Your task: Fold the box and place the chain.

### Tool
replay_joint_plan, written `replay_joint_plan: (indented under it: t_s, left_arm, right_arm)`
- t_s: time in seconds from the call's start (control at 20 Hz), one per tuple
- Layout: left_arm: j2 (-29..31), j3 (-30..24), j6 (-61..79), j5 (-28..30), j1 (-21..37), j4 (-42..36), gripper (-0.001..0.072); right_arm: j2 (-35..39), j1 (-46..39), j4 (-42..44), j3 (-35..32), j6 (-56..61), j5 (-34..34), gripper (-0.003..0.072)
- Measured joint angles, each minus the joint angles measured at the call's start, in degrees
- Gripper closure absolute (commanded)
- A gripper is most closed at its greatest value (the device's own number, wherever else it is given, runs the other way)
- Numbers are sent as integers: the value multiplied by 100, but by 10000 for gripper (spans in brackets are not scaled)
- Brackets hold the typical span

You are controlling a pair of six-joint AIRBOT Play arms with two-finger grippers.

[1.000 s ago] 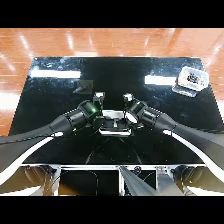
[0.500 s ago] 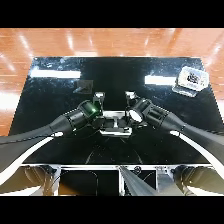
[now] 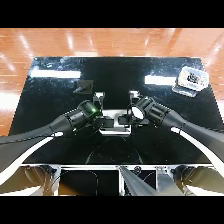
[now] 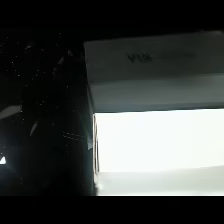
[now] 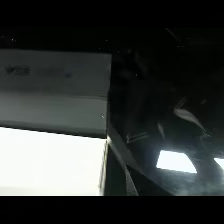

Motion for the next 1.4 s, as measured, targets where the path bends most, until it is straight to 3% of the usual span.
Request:
replay_joint_plan:
  t_s: [1.05, 1.15, 1.4]
  left_arm:
    - [0, 0, 11, 0, 2, -66, 688]
    - [0, 0, 9, -9, 2, -72, 688]
    - [0, 0, 0, 2, 2, -92, 688]
  right_arm:
    - [-223, -7, 39, -28, 68, -181, 372]
    - [-227, -7, 68, -26, 39, -203, 680]
    - [-234, -7, 48, -26, -4, -175, 679]
